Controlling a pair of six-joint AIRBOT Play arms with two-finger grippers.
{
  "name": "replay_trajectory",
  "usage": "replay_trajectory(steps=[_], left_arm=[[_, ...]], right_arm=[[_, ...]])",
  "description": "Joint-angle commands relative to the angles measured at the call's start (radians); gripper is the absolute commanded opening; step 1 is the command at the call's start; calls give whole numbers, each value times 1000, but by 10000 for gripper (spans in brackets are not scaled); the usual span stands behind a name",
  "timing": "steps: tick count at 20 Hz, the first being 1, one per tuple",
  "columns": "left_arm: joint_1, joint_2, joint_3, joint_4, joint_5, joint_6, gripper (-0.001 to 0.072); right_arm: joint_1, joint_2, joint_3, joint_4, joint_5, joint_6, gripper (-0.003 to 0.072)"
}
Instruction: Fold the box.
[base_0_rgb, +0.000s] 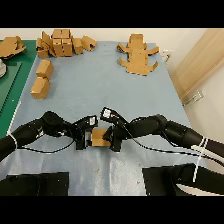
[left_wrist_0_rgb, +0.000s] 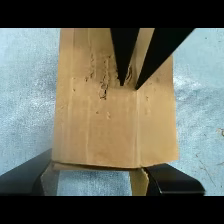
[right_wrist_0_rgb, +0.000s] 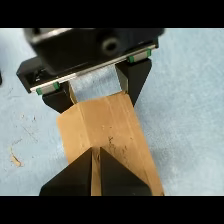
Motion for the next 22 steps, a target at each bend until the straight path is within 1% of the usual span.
replay_trajectory(steps=[1,2,4,5,10,13,14,20,22], left_arm=[[1,0,0,0,0,0,519],[1,0,0,0,0,0,519],[1,0,0,0,0,0,519],[1,0,0,0,0,0,519],[1,0,0,0,0,0,520],[1,0,0,0,0,0,519],[1,0,0,0,0,0,519],[1,0,0,0,0,0,519],[1,0,0,0,0,0,520]], right_arm=[[5,4,-2,-72,-4,-24,93],[5,3,-2,-90,0,-27,122],[5,3,-2,-140,22,-35,330],[5,3,-2,-157,27,-59,362],[5,15,-2,-159,35,-227,362],[8,34,-2,-159,55,-391,362],[9,45,-2,-159,54,-415,362],[48,52,-5,-204,37,-423,362],[72,51,-5,-204,37,-422,430]])
